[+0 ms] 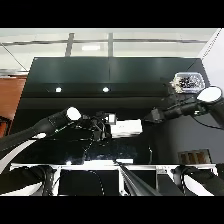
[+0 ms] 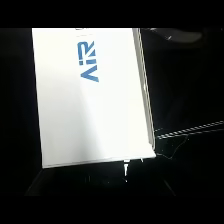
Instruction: Fold the box and place the chain.
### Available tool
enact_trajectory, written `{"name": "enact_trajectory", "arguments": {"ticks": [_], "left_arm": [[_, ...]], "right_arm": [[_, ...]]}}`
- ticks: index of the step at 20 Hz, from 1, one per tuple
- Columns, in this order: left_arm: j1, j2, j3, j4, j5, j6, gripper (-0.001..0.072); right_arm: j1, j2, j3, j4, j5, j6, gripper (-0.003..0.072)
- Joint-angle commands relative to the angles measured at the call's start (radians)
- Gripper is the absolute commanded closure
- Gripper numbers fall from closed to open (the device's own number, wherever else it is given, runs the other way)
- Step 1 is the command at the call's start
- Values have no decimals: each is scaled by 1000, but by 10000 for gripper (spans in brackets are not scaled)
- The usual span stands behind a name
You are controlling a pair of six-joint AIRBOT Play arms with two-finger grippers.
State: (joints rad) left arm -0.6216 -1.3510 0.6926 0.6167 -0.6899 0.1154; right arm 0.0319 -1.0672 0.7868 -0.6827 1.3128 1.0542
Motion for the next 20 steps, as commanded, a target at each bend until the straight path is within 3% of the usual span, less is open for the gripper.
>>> {"name": "enact_trajectory", "arguments": {"ticks": [1,3,5,8,10,13,17,20], "left_arm": [[3,5,1,10,1,-92,411],[3,28,1,40,-3,-138,-2],[3,69,17,111,-35,-211,-1],[3,125,84,273,-189,-473,-1],[-3,128,155,268,-280,-600,0],[-43,102,256,214,-240,-634,2],[-69,-19,353,210,-120,-692,2],[-96,-128,402,209,-153,-692,2]], "right_arm": [[-112,31,24,-21,80,81,668],[-143,58,24,-35,83,79,668],[-168,74,24,-76,98,79,668],[-188,100,23,-154,84,79,668],[-188,105,23,-164,37,79,668],[-187,105,23,-152,-46,79,668],[-188,105,23,-164,-43,74,668],[-188,105,23,-164,-45,66,668]]}}
